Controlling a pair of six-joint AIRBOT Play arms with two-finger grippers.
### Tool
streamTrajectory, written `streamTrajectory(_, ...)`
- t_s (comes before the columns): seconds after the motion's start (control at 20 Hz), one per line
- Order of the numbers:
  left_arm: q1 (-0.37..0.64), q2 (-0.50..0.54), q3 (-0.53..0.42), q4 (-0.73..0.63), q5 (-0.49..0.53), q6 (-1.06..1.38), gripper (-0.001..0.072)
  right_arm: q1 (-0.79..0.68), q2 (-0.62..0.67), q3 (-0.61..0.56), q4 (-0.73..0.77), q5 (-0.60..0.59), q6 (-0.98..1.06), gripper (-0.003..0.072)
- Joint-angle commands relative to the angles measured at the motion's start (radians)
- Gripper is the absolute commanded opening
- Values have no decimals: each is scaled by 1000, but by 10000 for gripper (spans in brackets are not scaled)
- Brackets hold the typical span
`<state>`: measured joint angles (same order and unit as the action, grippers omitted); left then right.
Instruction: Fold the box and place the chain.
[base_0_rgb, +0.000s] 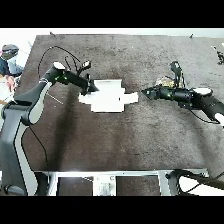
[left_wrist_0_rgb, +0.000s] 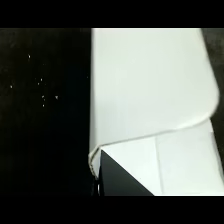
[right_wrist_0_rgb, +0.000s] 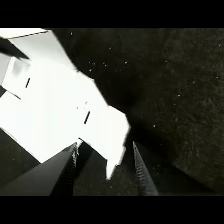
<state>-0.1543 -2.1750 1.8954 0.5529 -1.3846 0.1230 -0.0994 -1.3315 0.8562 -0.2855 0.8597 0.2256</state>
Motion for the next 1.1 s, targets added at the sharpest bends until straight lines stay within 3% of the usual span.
streamTrajectory(0.0,0,0,-18,26,37,9,8,7,0,-3,-9,-1,-25,399)
streamTrajectory(0.3,0,-1,-23,47,53,9,9,36,0,-3,-6,-3,-211,400)
streamTrajectory(0.35,0,-1,-23,47,55,9,9,57,0,-3,-6,-4,-258,415)
streamTrajectory(0.4,0,-1,-23,47,56,9,10,80,0,-3,-6,-12,-296,492)
streamTrajectory(0.45,0,-1,-23,47,56,9,10,106,0,-3,-6,-32,-338,515)
streamTrajectory(0.6,0,-1,-23,48,57,9,10,185,-4,-3,-27,-122,-452,516)
streamTrajectory(0.95,0,-1,-23,48,28,9,10,310,-85,-3,-71,-142,-620,517)
streamTrajectory(1.05,0,-1,-29,49,38,9,10,324,-103,-3,-71,-143,-623,679)
